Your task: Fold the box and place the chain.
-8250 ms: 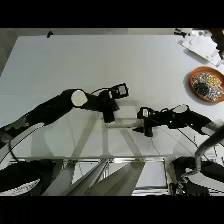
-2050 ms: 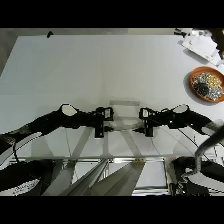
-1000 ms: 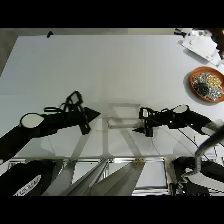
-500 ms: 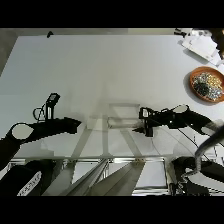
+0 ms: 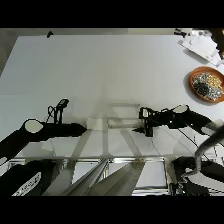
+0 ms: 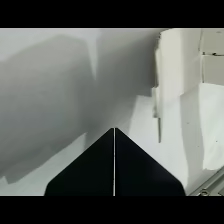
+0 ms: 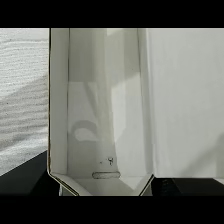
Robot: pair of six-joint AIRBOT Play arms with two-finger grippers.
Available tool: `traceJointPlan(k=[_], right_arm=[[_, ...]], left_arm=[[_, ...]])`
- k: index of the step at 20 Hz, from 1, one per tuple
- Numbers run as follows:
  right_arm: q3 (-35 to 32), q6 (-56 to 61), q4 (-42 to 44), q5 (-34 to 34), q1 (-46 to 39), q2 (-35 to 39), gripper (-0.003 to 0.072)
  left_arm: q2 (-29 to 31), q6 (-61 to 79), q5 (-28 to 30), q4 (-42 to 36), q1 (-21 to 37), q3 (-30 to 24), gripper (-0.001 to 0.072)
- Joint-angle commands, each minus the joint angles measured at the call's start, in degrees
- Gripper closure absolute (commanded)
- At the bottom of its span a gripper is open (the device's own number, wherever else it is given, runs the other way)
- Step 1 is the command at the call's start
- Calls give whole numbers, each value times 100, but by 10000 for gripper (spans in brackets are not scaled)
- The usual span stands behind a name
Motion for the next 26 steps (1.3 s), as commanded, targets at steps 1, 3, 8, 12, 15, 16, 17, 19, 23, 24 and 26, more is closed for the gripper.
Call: traceJointPlan(k=[1,3,8,12,15,16,17,19,23,24,26], right_arm=[[7,2,2,2,-4,4,264],[7,2,0,2,-4,4,265],[7,2,0,0,-4,4,265],[7,2,0,2,-4,4,265],[7,2,0,2,-4,4,265],[7,2,0,2,-4,4,265],[7,2,0,0,-4,4,265],[7,2,0,0,-4,4,265],[7,2,0,0,-4,4,265],[7,2,2,2,-4,4,265],[7,2,0,2,-4,4,265]], left_arm=[[-376,361,173,-494,-238,142,705],[-409,363,177,-457,-269,321,705],[-474,459,33,-448,-280,481,706],[-798,815,173,-643,-588,481,706],[-1082,1237,509,-979,-874,483,706],[-1115,1318,520,-1034,-922,485,706],[-1104,1368,514,-1104,-946,485,706],[-1102,1491,509,-1320,-946,485,706],[-1054,1993,511,-1624,-946,485,706],[-975,1998,516,-1631,-946,485,706],[-745,2015,529,-1631,-946,485,706]])
